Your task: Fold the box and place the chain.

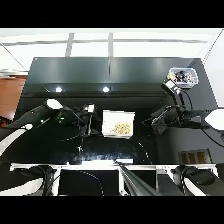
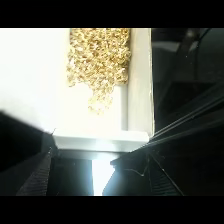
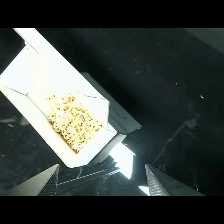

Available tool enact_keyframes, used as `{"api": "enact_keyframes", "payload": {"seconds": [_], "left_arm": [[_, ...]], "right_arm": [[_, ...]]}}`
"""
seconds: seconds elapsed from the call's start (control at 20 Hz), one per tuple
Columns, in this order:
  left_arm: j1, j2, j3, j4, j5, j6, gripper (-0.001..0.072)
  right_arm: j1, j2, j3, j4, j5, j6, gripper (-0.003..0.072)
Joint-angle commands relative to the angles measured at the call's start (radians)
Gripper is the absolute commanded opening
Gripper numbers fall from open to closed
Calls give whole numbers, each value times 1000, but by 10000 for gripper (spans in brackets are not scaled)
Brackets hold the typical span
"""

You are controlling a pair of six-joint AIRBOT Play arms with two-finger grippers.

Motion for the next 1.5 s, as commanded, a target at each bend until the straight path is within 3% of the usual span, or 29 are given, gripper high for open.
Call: {"api": "enact_keyframes", "payload": {"seconds": [0.0, 0.2, 1.0, 1.25, 1.35, 1.45], "left_arm": [[-40, -29, 26, 35, 10, -26, 714], [-65, -39, 39, 39, 79, -92, 714], [-115, -39, 40, 41, 59, -42, 711], [-115, -39, 40, 40, 67, -46, 619], [-122, -39, 40, 44, 77, -53, 619], [-128, -39, 40, 51, 95, -68, 618]], "right_arm": [[0, 0, 1, -1, -4, 0, 609], [0, 0, 1, -1, -4, 0, 609], [0, 0, 1, -4, -26, 0, 609], [0, -1, 1, -12, -71, 44, 612], [2, -2, 1, -20, -86, 101, 717], [3, -3, 1, -20, -120, 101, 717]]}}
